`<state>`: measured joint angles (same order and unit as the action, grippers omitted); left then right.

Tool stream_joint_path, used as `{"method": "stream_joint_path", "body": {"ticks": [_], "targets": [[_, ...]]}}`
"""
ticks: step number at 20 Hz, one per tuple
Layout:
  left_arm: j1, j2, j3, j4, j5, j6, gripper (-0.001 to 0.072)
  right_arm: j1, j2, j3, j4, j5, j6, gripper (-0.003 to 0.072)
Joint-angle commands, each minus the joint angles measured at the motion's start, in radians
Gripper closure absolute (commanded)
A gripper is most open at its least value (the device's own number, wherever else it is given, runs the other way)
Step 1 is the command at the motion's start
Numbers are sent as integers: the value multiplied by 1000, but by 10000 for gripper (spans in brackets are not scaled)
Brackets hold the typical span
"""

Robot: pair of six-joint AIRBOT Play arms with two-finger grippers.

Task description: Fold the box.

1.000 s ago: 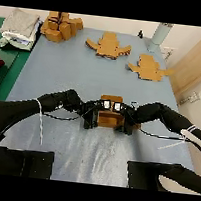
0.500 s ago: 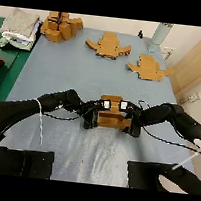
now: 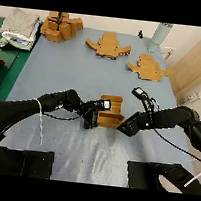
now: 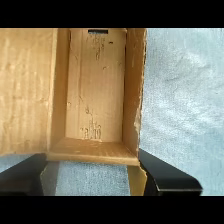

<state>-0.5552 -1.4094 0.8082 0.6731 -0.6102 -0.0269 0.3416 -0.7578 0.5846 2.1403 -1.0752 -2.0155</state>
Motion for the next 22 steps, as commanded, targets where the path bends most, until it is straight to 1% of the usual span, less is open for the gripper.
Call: {"method": "stream_joint_path", "body": {"ticks": [1,3,5,6,7,8,10,12,13,17,19,22], "targets": [[0,0,1,0,0,0,188,3,11,1,59,60,279,-26],[0,0,1,0,0,0,188,3,10,1,60,101,422,-14],[0,0,1,0,0,0,188,3,10,1,61,106,439,-7],[0,0,1,0,0,0,188,3,10,1,63,107,439,155],[0,0,1,0,0,0,188,3,10,1,63,119,448,461],[0,-1,1,0,0,0,188,3,10,1,64,147,458,655],[0,0,1,0,0,0,188,3,9,5,69,214,465,658],[0,-1,1,0,0,0,188,3,-17,28,69,234,468,656],[0,-1,1,0,0,0,187,3,-46,44,69,238,474,685],[0,0,1,0,0,0,188,-2,-258,163,68,232,464,686],[0,0,1,0,0,0,188,-2,-364,227,62,214,400,686],[0,-1,1,0,1,0,188,-6,-507,281,36,222,322,686]]}}
